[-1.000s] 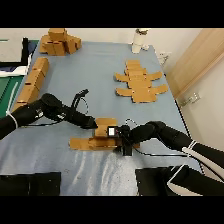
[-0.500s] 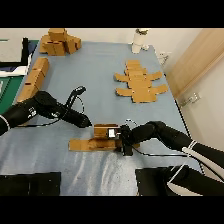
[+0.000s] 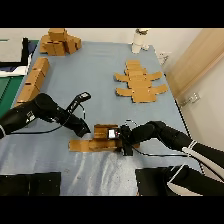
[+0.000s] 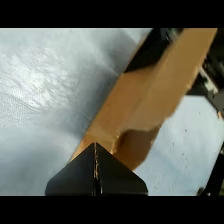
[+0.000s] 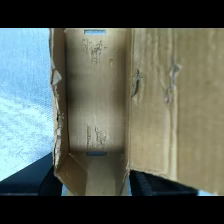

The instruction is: Fold the box.

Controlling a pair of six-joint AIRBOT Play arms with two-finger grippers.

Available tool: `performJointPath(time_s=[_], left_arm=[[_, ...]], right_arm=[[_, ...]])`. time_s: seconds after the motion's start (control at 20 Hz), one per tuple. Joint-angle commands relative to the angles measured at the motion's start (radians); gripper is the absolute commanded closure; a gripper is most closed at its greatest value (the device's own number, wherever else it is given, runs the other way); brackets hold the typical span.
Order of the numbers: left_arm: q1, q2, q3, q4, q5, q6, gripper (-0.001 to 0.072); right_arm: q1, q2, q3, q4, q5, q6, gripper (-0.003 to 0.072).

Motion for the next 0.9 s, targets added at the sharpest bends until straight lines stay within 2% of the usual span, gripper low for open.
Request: performJointPath(time_s=[0.0,0.15,0.25,0.75,0.8,0.85], left_arm=[[-0.066,0.092,-0.057,0.097,0.036,0.027,0.0699],[-0.086,0.162,-0.096,0.14,0.037,0.068,0.0693],[-0.086,0.169,-0.104,0.139,0.037,0.102,0.0277],[-0.069,0.169,-0.114,0.105,0.014,0.375,0.0266],[-0.047,0.169,-0.139,0.1,0.033,0.442,0.0074],[-0.032,0.169,-0.175,0.099,0.071,0.467,0.0042]], right_arm=[[0.0,-0.001,0.0,-0.002,-0.001,0.0,0.0179],[0.0,-0.001,0.0,-0.004,-0.001,0.0,0.0179],[0.0,-0.001,0.0,-0.004,-0.001,0.0,0.0179],[0.0,-0.001,0.0,-0.004,-0.001,0.0,0.0179],[0.0,-0.001,0.0,-0.004,0.0,0.0,0.0179],[0.0,0.0,0.0,-0.004,-0.003,0.0,0.0179]])
